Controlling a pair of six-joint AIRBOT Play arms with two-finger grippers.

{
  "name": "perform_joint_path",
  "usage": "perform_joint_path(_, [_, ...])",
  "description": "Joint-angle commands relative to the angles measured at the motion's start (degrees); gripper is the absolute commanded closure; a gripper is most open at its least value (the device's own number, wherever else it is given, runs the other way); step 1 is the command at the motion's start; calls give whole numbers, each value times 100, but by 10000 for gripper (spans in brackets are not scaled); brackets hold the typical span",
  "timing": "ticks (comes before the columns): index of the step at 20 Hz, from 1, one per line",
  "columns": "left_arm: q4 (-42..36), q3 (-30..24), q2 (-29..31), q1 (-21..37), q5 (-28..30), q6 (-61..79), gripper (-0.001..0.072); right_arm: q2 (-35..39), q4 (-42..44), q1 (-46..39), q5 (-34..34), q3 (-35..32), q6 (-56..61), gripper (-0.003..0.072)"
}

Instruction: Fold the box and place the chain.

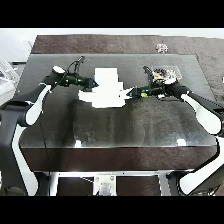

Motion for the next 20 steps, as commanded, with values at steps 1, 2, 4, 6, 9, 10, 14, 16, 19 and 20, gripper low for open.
perform_joint_path(1, [-7,2,-2,-4,-321,269,563,0,4,-2,2,4,2,683])
perform_joint_path(2, [-13,2,-2,-4,-409,420,626,0,4,-2,2,4,2,682])
perform_joint_path(4, [-96,2,-2,-4,-498,726,685,0,4,-4,2,4,2,682])
perform_joint_path(6, [-297,0,-2,-2,-605,1108,686,0,4,-9,2,4,0,682])
perform_joint_path(9, [-457,0,-2,-4,-638,1698,688,0,7,-11,2,4,-105,679])
perform_joint_path(10, [-492,0,-2,-4,-654,1921,688,0,17,-28,2,4,-103,583])
perform_joint_path(14, [-761,-4,-2,-2,-1104,3034,691,2,278,-358,24,4,-118,447])
perform_joint_path(16, [-1008,-28,-2,-2,-1362,3654,692,2,525,-654,203,4,-293,448])
perform_joint_path(19, [-1034,-125,-2,-2,-1373,4297,693,2,1128,-1134,660,4,-581,448])
perform_joint_path(20, [-1034,-186,-2,-2,-1362,4478,693,2,1394,-1290,861,4,-699,449])
